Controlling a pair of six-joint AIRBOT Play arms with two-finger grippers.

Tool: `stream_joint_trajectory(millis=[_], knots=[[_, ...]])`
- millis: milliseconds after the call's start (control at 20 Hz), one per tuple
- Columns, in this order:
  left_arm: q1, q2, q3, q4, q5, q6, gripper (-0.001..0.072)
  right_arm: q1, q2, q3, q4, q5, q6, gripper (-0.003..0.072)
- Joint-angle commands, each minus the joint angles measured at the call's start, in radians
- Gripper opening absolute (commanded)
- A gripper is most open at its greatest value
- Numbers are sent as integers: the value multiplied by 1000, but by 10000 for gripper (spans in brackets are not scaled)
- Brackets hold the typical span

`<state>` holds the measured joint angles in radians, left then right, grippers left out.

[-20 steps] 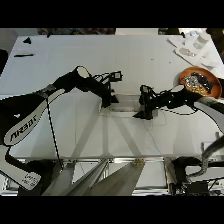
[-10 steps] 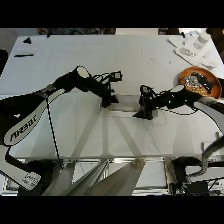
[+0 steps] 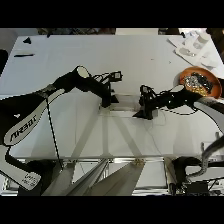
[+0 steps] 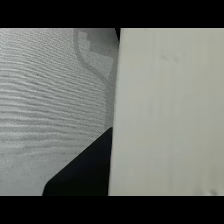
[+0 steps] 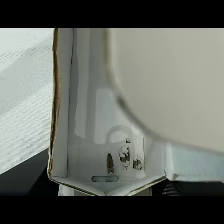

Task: Fold the box and place the chain.

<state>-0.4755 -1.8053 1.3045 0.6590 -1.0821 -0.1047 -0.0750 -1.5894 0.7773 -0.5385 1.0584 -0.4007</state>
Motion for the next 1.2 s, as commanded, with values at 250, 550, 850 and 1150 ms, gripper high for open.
stream_joint_trajectory(millis=[250,550,850,1150], knots=[[0,0,0,0,1,0,14,1,0,0,-3,0,0,321],[0,0,0,0,1,0,14,1,0,0,-3,0,0,321],[1,2,0,1,2,0,219,1,0,0,-3,0,0,321],[27,40,0,11,-5,0,405,1,0,0,-3,0,0,321]])
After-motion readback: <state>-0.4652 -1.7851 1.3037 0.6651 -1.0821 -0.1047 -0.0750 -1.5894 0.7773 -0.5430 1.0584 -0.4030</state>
